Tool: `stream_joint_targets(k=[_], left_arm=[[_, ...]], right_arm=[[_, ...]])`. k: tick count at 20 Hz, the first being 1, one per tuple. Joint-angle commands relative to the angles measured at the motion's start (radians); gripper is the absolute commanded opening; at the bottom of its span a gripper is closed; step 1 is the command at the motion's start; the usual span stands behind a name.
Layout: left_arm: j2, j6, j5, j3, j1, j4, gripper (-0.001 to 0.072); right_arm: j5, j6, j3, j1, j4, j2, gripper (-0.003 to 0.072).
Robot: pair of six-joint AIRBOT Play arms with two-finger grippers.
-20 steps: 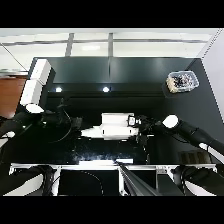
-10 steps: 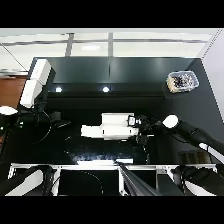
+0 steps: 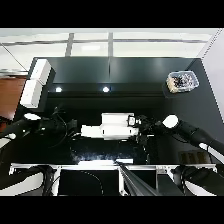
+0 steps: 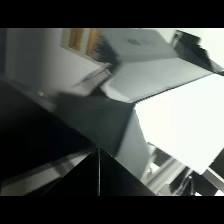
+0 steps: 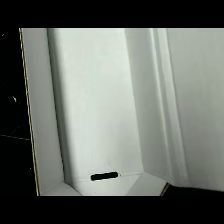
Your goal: Fold the box and place the chain.
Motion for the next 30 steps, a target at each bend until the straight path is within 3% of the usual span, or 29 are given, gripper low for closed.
stream_joint_targets(k=[1, 6, 7, 10, 11, 13, 17, 22, 27, 30], left_arm=[[-0.04, 0.044, 0.058, -0.005, -0.099, -0.096, 0.0029], [-0.035, 0.077, 0.016, 0.032, -0.12, -0.102, 0.0035], [-0.029, 0.09, -0.002, 0.045, -0.12, -0.102, 0.0069], [0.001, 0.092, -0.036, 0.082, -0.12, -0.101, 0.0352], [0.012, 0.092, -0.044, 0.091, -0.121, -0.101, 0.0491], [0.021, 0.091, -0.071, 0.103, -0.121, -0.103, 0.0644], [0.022, 0.091, -0.067, 0.113, -0.176, -0.102, 0.0645], [0.025, 0.055, 0.014, 0.169, -0.298, -0.089, 0.0644], [0.03, -0.195, 0.135, 0.242, -0.426, 0.124, 0.0644], [0.03, -0.274, 0.186, 0.254, -0.49, 0.183, 0.0643]], right_arm=[[0.0, 0.0, 0.0, 0.0, 0.0, -0.001, 0.0264], [0.0, 0.0, 0.0, 0.0, 0.0, -0.001, 0.0264], [0.0, 0.0, 0.0, 0.0, 0.0, -0.001, 0.0264], [0.0, 0.0, 0.0, 0.0, 0.0, -0.001, 0.0264], [0.0, 0.0, 0.0, 0.0, 0.0, -0.001, 0.0264], [0.0, 0.0, 0.0, 0.0, 0.0, -0.001, 0.0264], [0.0, 0.0, 0.0, 0.0, 0.0, -0.001, 0.0264], [0.0, 0.0, 0.0, 0.0, 0.0, -0.001, 0.0264], [0.0, 0.0, 0.0, 0.0, 0.0, -0.001, 0.0264], [0.0, 0.0, 0.0, 0.0, 0.0, -0.001, 0.0264]])
